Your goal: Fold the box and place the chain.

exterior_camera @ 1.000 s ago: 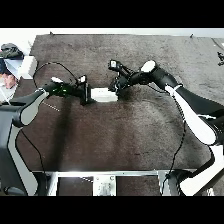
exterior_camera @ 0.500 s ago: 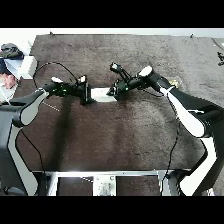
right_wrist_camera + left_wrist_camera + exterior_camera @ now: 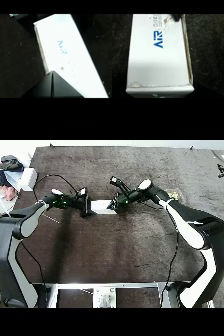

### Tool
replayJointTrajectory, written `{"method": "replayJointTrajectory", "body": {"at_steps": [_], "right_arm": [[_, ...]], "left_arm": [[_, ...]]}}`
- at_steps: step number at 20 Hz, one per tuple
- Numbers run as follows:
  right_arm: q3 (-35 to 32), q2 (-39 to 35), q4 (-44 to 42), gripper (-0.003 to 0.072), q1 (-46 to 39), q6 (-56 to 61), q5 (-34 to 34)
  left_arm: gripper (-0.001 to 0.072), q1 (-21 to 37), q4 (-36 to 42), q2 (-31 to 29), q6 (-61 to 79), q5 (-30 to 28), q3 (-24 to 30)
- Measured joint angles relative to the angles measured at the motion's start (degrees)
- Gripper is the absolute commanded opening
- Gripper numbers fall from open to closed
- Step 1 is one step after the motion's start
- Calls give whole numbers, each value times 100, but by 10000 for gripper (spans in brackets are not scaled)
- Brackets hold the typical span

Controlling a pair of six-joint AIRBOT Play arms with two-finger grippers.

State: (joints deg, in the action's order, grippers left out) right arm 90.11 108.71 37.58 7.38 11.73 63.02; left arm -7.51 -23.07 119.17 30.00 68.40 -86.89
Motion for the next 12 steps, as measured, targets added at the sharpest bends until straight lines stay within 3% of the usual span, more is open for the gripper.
{"method": "replayJointTrajectory", "body": {"at_steps": [7, 9, 12], "right_arm": [[-267, -1534, -756, -21, -17, 332, -238], [-785, -2170, -754, -21, -17, 455, -669], [-2140, -3440, -800, -21, -15, 555, -1919]], "left_arm": [[466, 0, 0, 0, -2, -2, 0], [466, 0, 0, 0, 0, -2, 0], [466, 0, -2, 0, 0, -2, 0]]}}
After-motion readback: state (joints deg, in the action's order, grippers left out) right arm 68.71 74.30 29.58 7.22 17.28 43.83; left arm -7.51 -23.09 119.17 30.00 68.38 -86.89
